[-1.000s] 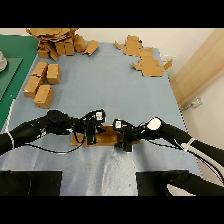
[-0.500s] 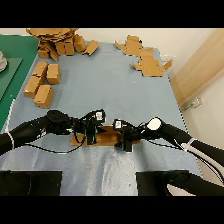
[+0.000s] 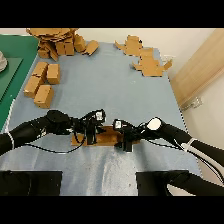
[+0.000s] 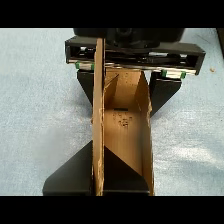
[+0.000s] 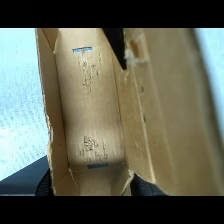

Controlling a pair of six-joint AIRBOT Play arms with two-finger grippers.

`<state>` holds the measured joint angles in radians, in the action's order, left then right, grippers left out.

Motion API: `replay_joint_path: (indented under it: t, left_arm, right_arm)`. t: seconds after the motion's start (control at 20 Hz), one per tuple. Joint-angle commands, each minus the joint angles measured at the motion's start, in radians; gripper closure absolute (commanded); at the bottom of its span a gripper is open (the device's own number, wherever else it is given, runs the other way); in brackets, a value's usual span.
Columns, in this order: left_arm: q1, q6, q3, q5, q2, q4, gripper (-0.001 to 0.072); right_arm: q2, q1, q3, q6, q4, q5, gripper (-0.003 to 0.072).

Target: Fold the box.

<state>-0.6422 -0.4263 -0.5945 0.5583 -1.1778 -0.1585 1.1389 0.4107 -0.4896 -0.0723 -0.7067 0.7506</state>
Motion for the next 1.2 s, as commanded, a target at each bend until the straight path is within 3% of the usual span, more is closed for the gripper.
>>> replay_joint_path:
  t: [0.0,0.25,0.3,0.35,0.4,0.5,0.7,0.85,1.0,1.05,1.1,1.15]
  left_arm:
    - [0.0,0.0,-0.001,0.001,0.0,0.002,0.0698]
    - [0.002,0.051,-0.001,-0.01,0.001,0.002,0.0695]
    - [0.002,0.051,-0.001,-0.011,0.001,0.002,0.0551]
    - [0.002,0.056,-0.003,-0.022,0.002,0.003,0.0248]
    - [0.002,0.081,-0.003,-0.027,0.002,0.003,0.0199]
    - [0.002,0.083,-0.003,-0.035,0.003,0.002,0.0198]
    - [0.002,0.101,-0.003,-0.164,0.084,-0.056,0.0197]
    - [0.002,0.417,0.0,-0.2,0.224,-0.316,0.0197]
    - [0.002,0.924,0.002,-0.052,0.344,-0.716,0.02]
    - [0.002,1.111,0.002,0.036,0.369,-0.862,0.0233]
    - [0.002,1.277,0.002,0.138,0.382,-0.984,0.0413]
    - [0.002,1.41,0.002,0.262,0.386,-1.098,0.0655]
  right_arm:
    - [0.0,0.001,0.0,0.001,0.001,0.0,0.0265]
    - [0.0,0.001,0.001,0.002,0.001,0.0,0.0264]
    - [0.0,0.001,0.001,0.002,0.001,0.0,0.0264]
    - [0.0,0.001,0.001,0.002,0.0,0.0,0.0264]
    - [0.0,0.001,0.001,0.002,0.001,0.0,0.0264]
    - [0.0,0.001,0.001,0.002,0.0,0.0,0.0264]
    - [0.0,0.001,0.001,0.003,0.0,0.0,0.0264]
    - [0.0,0.001,0.001,0.004,0.0,0.001,0.0264]
    - [0.0,0.001,0.001,0.004,0.001,0.0,0.0265]
    - [0.0,0.001,0.001,0.004,0.001,0.0,0.0264]
    - [0.0,0.001,0.001,0.004,0.001,0.0,0.0264]
    - [0.0,0.001,0.0,0.004,0.001,0.0,0.0264]
